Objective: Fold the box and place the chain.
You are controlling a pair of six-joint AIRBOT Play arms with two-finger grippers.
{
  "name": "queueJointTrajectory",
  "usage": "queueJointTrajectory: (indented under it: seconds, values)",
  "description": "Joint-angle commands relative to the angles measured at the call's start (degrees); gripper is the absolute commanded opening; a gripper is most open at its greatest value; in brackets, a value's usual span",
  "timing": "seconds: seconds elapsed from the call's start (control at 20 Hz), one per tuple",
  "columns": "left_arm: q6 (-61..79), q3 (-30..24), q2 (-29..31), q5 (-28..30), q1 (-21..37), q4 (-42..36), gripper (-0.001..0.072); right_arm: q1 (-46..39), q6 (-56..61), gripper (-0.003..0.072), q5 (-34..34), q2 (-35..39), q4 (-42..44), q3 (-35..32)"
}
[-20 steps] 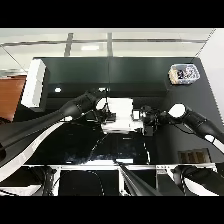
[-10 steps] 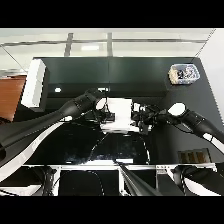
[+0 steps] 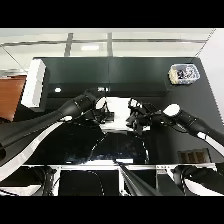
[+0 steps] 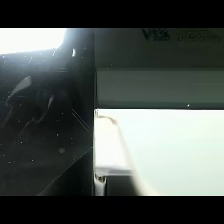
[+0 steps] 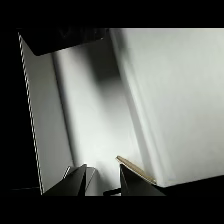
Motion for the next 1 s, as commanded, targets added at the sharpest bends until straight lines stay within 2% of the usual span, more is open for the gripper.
queueJointTrajectory:
  seconds: [0.0, 0.1, 0.15, 0.2, 0.25, 0.3, 0.35, 0.4, 0.45, 0.5, 0.6, 0.75, 0.85, 0.95]
  values:
    - [0.0, 0.0, 0.0, 0.1, 0.0, -0.1, 0.0028, 0.5, 2.9, 0.0237, -1.4, -0.3, 1.2, 0.0]
    - [0.0, 0.0, 0.0, 0.1, 0.0, -0.1, 0.0028, 0.5, 3.5, 0.0241, -1.4, -0.3, 1.2, 0.0]
    - [0.0, 0.0, 0.0, 0.1, 0.0, -0.1, 0.0027, 0.6, 4.0, 0.0375, -2.0, -0.3, 1.2, 0.0]
    - [0.0, 0.0, 0.0, 0.1, 0.0, -0.1, 0.0028, 0.5, 4.5, 0.0441, -2.3, -0.3, 1.2, 0.0]
    - [0.0, 0.0, 0.0, 0.1, 0.0, -0.1, 0.0028, 0.5, 5.1, 0.0265, -2.2, -0.3, 1.0, 0.0]
    - [0.0, 0.0, 0.0, 0.1, 0.0, -0.1, 0.0028, 0.5, 6.6, 0.0209, -2.3, -0.3, 1.0, 0.0]
    - [0.0, 0.0, 0.0, 0.1, 0.0, -0.1, 0.0028, 0.5, 7.2, 0.0398, -2.5, -0.3, 1.0, 0.0]
    - [0.0, 0.0, 0.0, 0.1, 0.0, -0.1, 0.0028, 0.5, 7.6, 0.0434, -2.3, -0.3, 1.0, 0.0]
    - [0.0, 0.0, 0.0, 0.2, 0.0, -0.1, 0.0028, 0.2, 8.9, 0.0083, -0.6, 0.0, 0.6, 0.0]
    - [0.0, 0.0, 0.0, 0.3, 0.0, -0.1, 0.0028, -0.4, 12.2, 0.0017, 1.7, 0.6, 0.1, 0.3]
    - [0.0, 0.0, 0.0, 0.2, 0.1, -0.1, 0.0028, -3.8, 29.1, 0.0016, 7.8, 3.1, -2.8, 2.3]
    - [0.0, 0.0, 0.0, 0.2, 0.1, -0.1, 0.0028, -15.6, 54.0, 0.0015, 18.7, 9.1, -18.1, 6.7]
    - [0.0, 0.0, 0.0, 0.3, 0.2, 0.0, 0.0028, -26.7, 60.6, 0.0016, 19.6, 11.7, -27.5, 5.9]
    - [0.0, 0.0, 0.0, 0.3, 0.2, -0.1, 0.0028, -37.5, 68.1, 0.0016, 19.2, 11.2, -28.4, 3.3]
